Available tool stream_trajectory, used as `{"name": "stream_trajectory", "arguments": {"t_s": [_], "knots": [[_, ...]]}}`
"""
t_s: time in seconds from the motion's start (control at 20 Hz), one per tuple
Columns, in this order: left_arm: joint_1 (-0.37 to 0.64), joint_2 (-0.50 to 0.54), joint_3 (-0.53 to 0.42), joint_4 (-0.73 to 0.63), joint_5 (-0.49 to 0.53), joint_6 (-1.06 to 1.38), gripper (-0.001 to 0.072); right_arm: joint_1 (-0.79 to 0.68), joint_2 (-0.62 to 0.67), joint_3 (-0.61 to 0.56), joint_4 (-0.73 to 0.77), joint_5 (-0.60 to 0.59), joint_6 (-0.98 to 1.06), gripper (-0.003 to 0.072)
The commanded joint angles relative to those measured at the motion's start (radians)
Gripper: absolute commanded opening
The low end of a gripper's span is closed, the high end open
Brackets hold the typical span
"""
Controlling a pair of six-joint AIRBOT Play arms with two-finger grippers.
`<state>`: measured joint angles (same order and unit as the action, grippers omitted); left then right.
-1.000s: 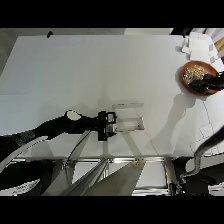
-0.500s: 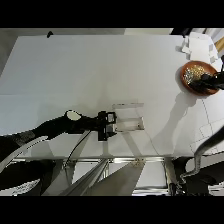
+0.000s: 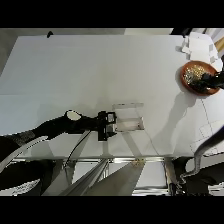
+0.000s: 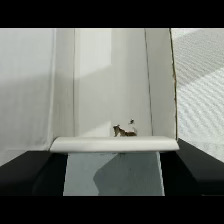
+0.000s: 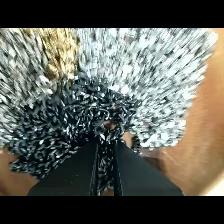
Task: Fold the box and place the chain.
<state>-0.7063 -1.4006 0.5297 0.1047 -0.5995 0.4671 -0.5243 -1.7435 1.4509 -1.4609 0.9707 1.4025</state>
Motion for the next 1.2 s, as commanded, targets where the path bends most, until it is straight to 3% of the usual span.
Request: {"name": "stream_trajectory", "arguments": {"t_s": [0.0, 0.35, 0.7, 1.15], "knots": [[0.000, 0.001, 0.000, 0.000, 0.000, 0.000, 0.0150, 0.003, 0.079, 0.000, 0.003, 0.018, -0.036, 0.0016], [0.000, 0.001, 0.001, 0.000, 0.000, 0.000, 0.0150, 0.070, 0.322, 0.000, 0.011, 0.159, -0.139, 0.0015], [0.000, 0.001, 0.000, 0.000, 0.000, 0.000, 0.0150, 0.190, 0.545, 0.000, 0.133, 0.315, -0.175, 0.0016], [0.000, 0.001, 0.000, 0.000, 0.000, 0.000, 0.0150, 0.343, 0.653, 0.000, 0.180, 0.558, -0.184, 0.0016]]}}
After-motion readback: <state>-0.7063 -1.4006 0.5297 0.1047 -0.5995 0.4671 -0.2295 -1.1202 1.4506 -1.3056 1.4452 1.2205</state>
